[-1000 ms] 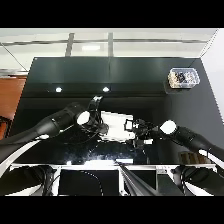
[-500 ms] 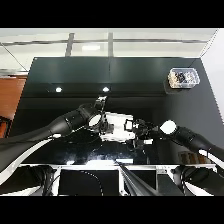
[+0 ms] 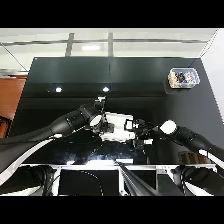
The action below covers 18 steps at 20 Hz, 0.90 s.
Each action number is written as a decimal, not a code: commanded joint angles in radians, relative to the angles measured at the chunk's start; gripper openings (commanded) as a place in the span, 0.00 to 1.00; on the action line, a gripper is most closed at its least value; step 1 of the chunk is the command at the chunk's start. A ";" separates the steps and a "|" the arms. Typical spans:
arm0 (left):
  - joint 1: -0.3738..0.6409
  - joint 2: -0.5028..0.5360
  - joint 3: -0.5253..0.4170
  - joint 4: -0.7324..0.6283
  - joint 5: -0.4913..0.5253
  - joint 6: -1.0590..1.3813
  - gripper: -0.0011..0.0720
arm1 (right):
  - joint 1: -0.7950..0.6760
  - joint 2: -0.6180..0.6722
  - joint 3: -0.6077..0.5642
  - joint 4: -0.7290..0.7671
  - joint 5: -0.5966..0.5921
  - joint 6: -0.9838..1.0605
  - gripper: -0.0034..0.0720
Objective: Fold the box and place the chain.
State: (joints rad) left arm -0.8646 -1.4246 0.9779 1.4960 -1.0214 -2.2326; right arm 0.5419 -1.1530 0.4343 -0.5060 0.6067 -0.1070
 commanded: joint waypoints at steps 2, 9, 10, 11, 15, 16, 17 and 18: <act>-0.002 -0.001 0.002 -0.028 -0.009 -0.016 0.34 | 0.001 0.000 0.000 0.000 -0.001 -0.001 0.59; -0.002 -0.004 0.002 -0.031 -0.010 -0.067 0.35 | 0.001 0.000 0.000 0.000 -0.001 -0.001 0.59; -0.002 -0.008 0.002 -0.032 -0.010 -0.067 0.26 | 0.001 0.000 0.000 0.000 -0.001 -0.001 0.59; -0.002 -0.010 0.002 -0.032 -0.011 -0.067 0.18 | 0.001 0.000 0.000 0.000 -0.001 -0.001 0.59; -0.002 -0.010 0.002 -0.031 -0.011 -0.066 0.05 | 0.001 0.000 0.000 0.000 -0.001 0.000 0.60; -0.002 -0.009 0.002 -0.031 -0.012 -0.064 0.05 | 0.001 0.000 0.000 0.001 -0.001 0.008 0.82; -0.002 -0.009 0.002 -0.030 -0.014 -0.063 0.05 | 0.000 0.002 0.000 0.000 -0.001 0.010 0.91; 0.000 -0.009 0.002 -0.031 -0.016 -0.060 0.05 | 0.000 0.011 0.000 -0.002 -0.001 0.012 0.91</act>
State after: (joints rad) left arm -0.8665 -1.4338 0.9791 1.4605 -1.0317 -2.2963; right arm 0.5419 -1.1503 0.4343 -0.5053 0.6041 -0.1028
